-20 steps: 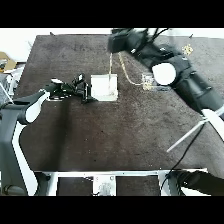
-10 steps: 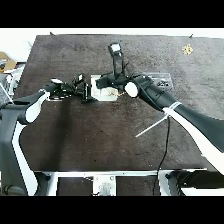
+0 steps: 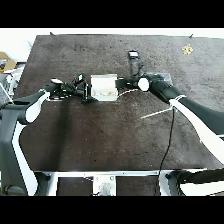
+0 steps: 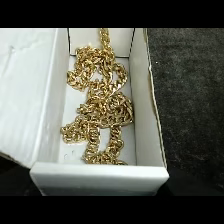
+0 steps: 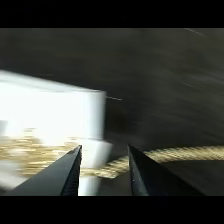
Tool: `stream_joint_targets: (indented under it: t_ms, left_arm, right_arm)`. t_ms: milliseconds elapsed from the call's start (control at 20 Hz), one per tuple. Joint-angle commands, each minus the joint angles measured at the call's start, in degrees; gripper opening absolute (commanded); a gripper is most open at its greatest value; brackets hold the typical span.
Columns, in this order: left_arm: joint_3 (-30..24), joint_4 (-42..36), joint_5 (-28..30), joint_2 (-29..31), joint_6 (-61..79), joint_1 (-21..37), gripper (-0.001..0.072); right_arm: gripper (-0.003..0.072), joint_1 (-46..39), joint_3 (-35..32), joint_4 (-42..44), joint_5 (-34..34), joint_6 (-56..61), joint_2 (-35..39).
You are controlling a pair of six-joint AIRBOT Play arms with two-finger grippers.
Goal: Fold the box and place the chain.
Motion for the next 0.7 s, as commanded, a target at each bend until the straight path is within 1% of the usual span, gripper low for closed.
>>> stream_joint_targets:
  t_ms: [0,150,500,550,650]
  left_arm:
    - [-0.02,0.00,0.00,-0.04,0.02,0.02,0.0281]
    - [-0.02,0.00,0.02,-0.04,0.02,0.02,0.0282]
    - [-0.02,0.00,0.00,-0.04,0.00,0.02,0.0281]
    - [-0.02,0.00,0.00,-0.04,0.00,0.02,0.0282]
    - [-0.02,0.00,0.00,-0.04,0.00,0.02,0.0282]
  right_arm:
    - [0.0334,-8.59,-4.48,0.72,1.25,4.90,-0.09]
    - [0.0333,-12.81,-8.31,5.16,-1.90,5.07,-1.11]
    - [0.0333,-13.00,-8.52,14.67,-13.77,4.92,-4.98]
    - [0.0333,-12.66,-8.52,16.00,-16.33,4.90,-5.64]
    - [0.0333,-12.33,-8.39,18.88,-18.62,4.94,-7.17]
